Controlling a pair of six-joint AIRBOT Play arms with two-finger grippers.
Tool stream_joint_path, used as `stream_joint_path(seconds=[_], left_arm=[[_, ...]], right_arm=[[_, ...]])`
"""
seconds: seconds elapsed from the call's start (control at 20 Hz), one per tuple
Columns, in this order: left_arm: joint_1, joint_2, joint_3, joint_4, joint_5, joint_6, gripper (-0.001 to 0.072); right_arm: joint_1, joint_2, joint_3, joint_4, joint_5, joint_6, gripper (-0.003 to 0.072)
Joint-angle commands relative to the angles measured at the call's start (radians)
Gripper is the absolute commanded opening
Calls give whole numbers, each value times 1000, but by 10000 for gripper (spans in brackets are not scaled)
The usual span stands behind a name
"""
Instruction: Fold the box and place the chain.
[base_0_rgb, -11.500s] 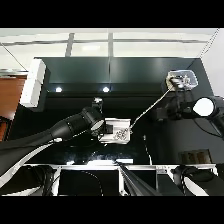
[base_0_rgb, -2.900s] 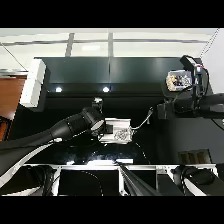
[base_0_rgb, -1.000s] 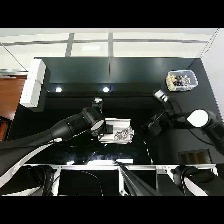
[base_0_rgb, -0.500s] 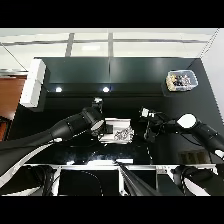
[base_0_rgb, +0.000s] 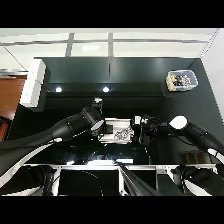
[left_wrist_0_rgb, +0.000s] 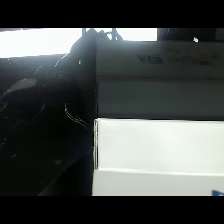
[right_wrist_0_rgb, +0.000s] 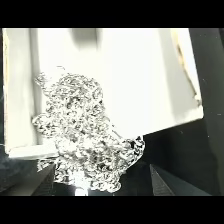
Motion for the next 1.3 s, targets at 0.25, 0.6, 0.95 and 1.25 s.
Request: stream_joint_path(seconds=[0.25,0.6,0.95,1.25], left_arm=[[1,0,0,0,0,0,28],[1,0,0,0,0,0,28],[1,0,0,0,0,0,28],[1,0,0,0,0,0,28]], right_arm=[[19,-58,-2,5,-32,9,697],[19,-58,-2,-3,-47,8,666],[19,-58,-2,-4,-31,9,62],[6,-40,-2,-21,-31,198,10]])
